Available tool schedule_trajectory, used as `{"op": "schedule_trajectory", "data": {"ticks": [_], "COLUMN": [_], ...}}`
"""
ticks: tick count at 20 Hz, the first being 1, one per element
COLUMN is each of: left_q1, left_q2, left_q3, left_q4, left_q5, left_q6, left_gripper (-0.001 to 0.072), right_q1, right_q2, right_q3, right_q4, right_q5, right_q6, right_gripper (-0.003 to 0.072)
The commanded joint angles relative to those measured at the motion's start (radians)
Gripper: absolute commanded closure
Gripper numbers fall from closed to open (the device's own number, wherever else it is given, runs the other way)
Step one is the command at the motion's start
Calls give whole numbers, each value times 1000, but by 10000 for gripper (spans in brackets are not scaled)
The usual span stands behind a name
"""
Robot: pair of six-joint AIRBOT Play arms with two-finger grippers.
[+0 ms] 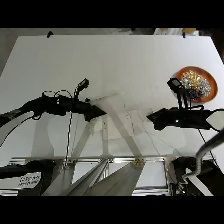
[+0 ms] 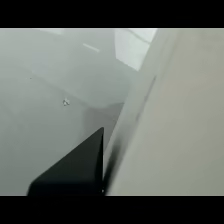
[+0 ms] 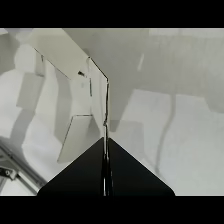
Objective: Fold the box and place the chain.
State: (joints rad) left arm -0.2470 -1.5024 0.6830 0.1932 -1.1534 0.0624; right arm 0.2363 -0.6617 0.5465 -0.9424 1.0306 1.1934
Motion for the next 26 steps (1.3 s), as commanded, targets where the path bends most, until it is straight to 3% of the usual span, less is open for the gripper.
{"op": "schedule_trajectory", "data": {"ticks": [1, 3, 5, 9, 16, 26], "left_q1": [-1, -2, -9, -82, -253, -272], "left_q2": [30, 67, 113, 209, 240, 153], "left_q3": [1, 1, 3, 42, 76, 76], "left_q4": [3, 5, 39, 246, 366, 365], "left_q5": [7, 30, 62, 132, 238, 389], "left_q6": [47, 55, 53, -12, -18, 32], "left_gripper": [707, 703, 704, 704, 706, 707], "right_q1": [1, 1, 1, 1, 0, 0], "right_q2": [1, 1, 1, 1, 1, 1], "right_q3": [-1, -1, 0, 51, 135, 134], "right_q4": [0, 0, 0, -16, -216, -235], "right_q5": [1, 2, 0, 0, 100, 144], "right_q6": [2, 2, 1, -24, -16, -18], "right_gripper": [670, 651, 481, 342, 343, 350]}}
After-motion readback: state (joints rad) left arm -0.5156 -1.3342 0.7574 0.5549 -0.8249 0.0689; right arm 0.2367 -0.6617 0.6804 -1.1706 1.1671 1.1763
